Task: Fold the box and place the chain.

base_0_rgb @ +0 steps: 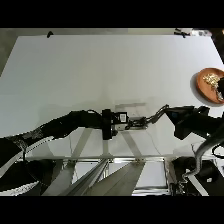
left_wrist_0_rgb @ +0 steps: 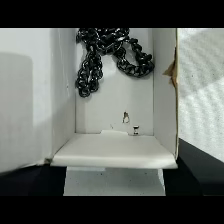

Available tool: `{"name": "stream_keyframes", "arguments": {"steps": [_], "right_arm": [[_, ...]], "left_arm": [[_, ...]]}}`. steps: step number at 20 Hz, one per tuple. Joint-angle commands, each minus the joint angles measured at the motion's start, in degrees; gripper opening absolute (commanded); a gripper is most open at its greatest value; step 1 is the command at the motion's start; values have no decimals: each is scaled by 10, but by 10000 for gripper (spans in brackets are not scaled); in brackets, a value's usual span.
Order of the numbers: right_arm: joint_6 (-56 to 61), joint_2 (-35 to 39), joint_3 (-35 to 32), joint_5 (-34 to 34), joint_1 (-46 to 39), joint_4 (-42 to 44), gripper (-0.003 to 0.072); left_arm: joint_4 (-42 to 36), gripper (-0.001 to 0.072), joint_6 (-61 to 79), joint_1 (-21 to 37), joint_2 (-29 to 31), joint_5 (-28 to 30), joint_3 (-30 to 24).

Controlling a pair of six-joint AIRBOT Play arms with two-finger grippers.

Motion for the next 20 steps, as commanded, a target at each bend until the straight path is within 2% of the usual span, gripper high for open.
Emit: {"name": "stream_keyframes", "arguments": {"steps": [1, 7, 11, 16, 20], "right_arm": [[6, -27, 0, -24, 52, 20, 17], [5, -121, 0, -73, 118, 14, 17], [5, -168, -8, -79, 133, 9, 17], [5, -222, -55, -91, 134, 8, 17], [5, -282, -60, -115, 134, 9, 17]], "left_arm": [[0, 274, 0, 0, 0, 0, 0], [0, 274, 0, 0, 0, 0, 0], [0, 274, 0, 0, 0, 0, 0], [0, 274, 0, 0, 0, 0, 0], [0, 274, 0, 0, 0, 0, 0]]}}
